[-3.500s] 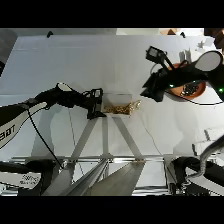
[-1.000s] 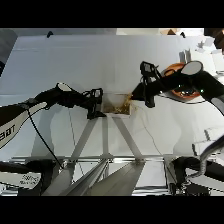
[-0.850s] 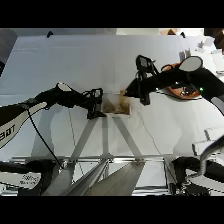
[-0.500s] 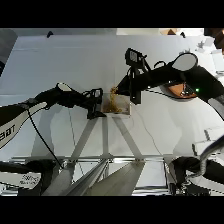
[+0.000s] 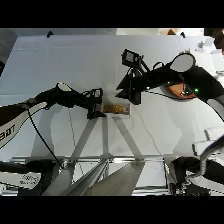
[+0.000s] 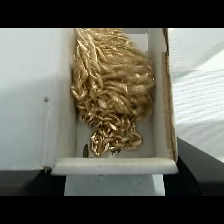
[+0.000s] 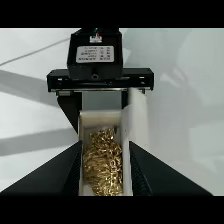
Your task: Fold the box and place the chain.
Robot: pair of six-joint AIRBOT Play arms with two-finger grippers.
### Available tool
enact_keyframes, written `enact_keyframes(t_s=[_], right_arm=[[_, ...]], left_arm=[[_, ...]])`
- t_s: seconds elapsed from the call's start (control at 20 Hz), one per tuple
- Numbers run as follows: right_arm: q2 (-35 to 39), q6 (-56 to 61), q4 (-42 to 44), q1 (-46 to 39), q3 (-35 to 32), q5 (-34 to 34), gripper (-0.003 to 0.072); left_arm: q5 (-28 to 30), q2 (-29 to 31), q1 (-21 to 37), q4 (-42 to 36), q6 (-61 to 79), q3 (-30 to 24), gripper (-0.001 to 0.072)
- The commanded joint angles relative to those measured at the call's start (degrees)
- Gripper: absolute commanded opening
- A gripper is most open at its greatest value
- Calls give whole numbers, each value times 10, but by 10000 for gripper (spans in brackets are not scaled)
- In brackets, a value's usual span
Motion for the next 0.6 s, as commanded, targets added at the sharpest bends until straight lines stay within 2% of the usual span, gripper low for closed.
enact_keyframes(t_s=[0.0,0.15,0.25,0.35,0.45,0.55], right_arm=[[0,10,-6,0,6,-1,314],[-26,84,-23,-9,54,-5,293],[-77,210,-65,-24,112,-3,293],[-138,283,-98,-42,149,0,292],[-184,308,-90,-49,152,28,293],[-218,307,-76,-43,152,90,294]], left_arm=[[0,0,0,0,0,0,393],[0,0,0,0,0,0,393],[0,0,0,0,0,0,393],[0,0,0,0,0,0,393],[0,0,0,0,0,0,393],[0,0,0,0,0,0,393]])
